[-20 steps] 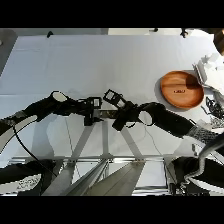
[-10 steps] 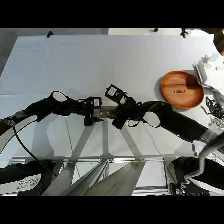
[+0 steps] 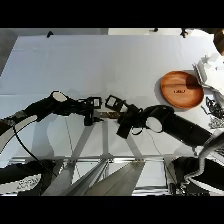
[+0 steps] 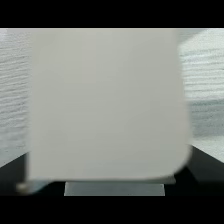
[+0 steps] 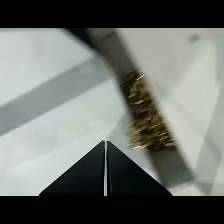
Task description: Fold the box and place the chain.
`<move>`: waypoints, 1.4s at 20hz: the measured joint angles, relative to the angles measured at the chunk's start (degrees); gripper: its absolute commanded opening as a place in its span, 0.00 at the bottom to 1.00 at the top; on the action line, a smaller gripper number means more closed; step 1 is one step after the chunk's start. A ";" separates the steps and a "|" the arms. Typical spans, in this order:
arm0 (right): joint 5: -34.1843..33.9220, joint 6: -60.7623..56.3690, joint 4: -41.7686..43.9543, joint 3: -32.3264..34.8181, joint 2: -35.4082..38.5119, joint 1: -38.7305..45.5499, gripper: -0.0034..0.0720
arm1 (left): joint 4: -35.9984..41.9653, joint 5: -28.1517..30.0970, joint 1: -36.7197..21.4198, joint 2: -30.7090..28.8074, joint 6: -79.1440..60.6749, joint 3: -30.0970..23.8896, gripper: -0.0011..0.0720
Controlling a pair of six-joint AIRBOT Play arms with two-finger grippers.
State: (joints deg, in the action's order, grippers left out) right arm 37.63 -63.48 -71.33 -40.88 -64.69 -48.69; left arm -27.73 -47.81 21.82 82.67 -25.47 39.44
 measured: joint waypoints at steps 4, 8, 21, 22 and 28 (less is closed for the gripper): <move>-4.11 -4.13 -0.46 3.50 1.92 -2.47 0.05 | -0.02 0.00 0.00 0.02 0.00 0.00 0.61; -7.30 -6.84 -1.46 5.70 2.54 -3.19 0.05 | 0.00 -0.02 0.00 0.02 0.00 0.00 0.61; -15.61 -15.93 -12.26 7.34 1.66 -0.87 0.05 | 0.04 0.17 0.00 0.02 0.07 0.00 0.61; -16.20 -16.22 -12.24 7.32 1.68 -0.81 0.05 | 0.02 0.07 0.00 0.00 0.00 0.00 0.61; -12.90 -17.31 -11.80 7.26 4.04 -0.66 0.05 | -0.04 -0.09 0.00 0.02 0.00 0.00 0.61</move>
